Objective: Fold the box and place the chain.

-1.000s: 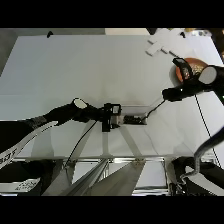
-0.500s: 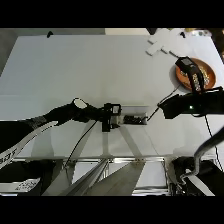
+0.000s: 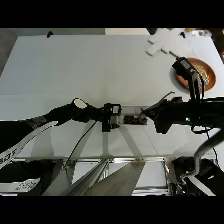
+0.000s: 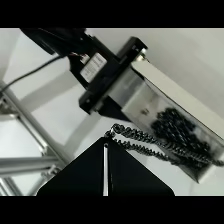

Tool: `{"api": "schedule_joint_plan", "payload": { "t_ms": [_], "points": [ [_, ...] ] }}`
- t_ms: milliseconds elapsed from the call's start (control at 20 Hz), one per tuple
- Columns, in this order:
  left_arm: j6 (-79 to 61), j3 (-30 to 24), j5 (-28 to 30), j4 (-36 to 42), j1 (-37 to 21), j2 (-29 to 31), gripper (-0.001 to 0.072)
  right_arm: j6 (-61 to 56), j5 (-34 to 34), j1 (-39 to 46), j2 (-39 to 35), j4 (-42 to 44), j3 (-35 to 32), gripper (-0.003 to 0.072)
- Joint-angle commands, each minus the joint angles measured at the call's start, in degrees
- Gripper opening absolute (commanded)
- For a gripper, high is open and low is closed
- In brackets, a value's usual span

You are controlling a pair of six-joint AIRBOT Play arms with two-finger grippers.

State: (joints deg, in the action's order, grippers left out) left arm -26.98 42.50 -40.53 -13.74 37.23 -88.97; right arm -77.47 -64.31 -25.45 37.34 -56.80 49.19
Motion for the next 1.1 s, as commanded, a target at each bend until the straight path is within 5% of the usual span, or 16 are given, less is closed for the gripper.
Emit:
{"api": "schedule_joint_plan", "payload": {
  "t_ms": [0, 500, 550, 650, 1050],
  "points": [
    [0.0, 0.0, 0.0, 0.0, 0.0, 0.0, 0.0011, 0.0, 7.3, -2.6, 0.0, 1.8, -1.8, 0.0016],
    [0.0, 0.0, 0.0, 0.0, 0.0, 0.0, 0.0011, 0.0, 9.7, -2.9, 12.5, -1.7, -11.6, 0.0018],
    [0.0, 0.0, 0.0, 0.0, 0.0, 0.0, 0.0011, 0.0, 9.0, -2.9, 13.7, -1.7, -11.6, 0.0041],
    [0.0, 0.0, 0.0, 0.0, 0.0, 0.0, 0.0011, 0.0, 9.4, -2.9, 14.8, -1.2, -11.6, 0.0231],
    [0.0, 0.0, 0.0, 0.0, 0.0, 0.0, 0.0011, 4.6, 10.4, -0.6, 12.2, -0.2, -3.1, 0.0237]
  ]
}}
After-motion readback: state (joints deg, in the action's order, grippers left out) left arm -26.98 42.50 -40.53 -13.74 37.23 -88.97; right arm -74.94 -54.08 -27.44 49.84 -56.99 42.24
